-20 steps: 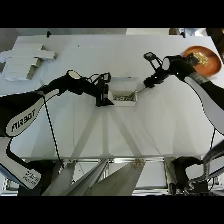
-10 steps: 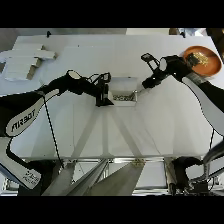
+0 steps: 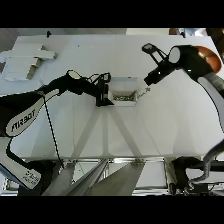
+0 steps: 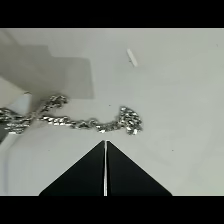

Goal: Fold the box and place the chain.

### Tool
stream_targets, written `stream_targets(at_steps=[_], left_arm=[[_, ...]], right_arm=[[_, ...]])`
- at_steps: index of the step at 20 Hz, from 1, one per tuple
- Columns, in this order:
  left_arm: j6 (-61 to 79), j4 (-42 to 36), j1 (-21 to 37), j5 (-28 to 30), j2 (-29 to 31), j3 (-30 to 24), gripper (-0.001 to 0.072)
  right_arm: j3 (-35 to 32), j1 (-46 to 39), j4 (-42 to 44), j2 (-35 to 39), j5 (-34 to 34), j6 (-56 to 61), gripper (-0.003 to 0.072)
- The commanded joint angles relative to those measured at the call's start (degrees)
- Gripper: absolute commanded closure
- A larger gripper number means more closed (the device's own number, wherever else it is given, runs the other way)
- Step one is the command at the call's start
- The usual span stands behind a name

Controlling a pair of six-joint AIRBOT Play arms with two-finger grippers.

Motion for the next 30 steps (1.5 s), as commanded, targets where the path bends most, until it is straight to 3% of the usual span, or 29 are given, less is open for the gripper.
stream_targets(at_steps=[1,6,12,14,16,26,29,30], left_arm=[[0.0,0.0,0.0,0.02,-0.02,0.02,0.0234],[0.0,0.0,0.0,0.02,-0.02,0.02,0.0234],[0.0,0.0,0.0,0.02,-0.02,0.02,0.0234],[0.0,0.0,0.0,0.02,-0.02,0.02,0.0234],[0.0,0.0,0.0,0.02,-0.02,0.02,0.0234],[0.02,0.0,0.0,0.02,-0.02,0.02,0.0234],[0.0,0.0,0.0,0.02,-0.02,0.02,0.0234],[0.0,0.0,0.0,0.02,-0.02,0.02,0.0234]], right_arm=[[0.02,2.51,8.44,3.76,0.61,-5.18,0.0677],[0.0,2.73,6.62,3.54,0.63,-4.42,0.0671],[-0.04,-1.51,-1.49,-1.16,0.81,-3.02,0.0356],[-0.04,-2.34,-1.49,-4.96,1.16,-2.99,0.0342],[-0.04,-2.45,-2.01,-8.22,1.68,-2.95,0.0277],[-0.04,-2.8,-6.45,-13.62,-2.84,0.09,0.0288],[-0.04,-2.8,-6.4,-13.62,-5.35,0.09,0.0419],[-0.04,-2.8,-6.4,-13.62,-5.97,0.44,0.0421]])
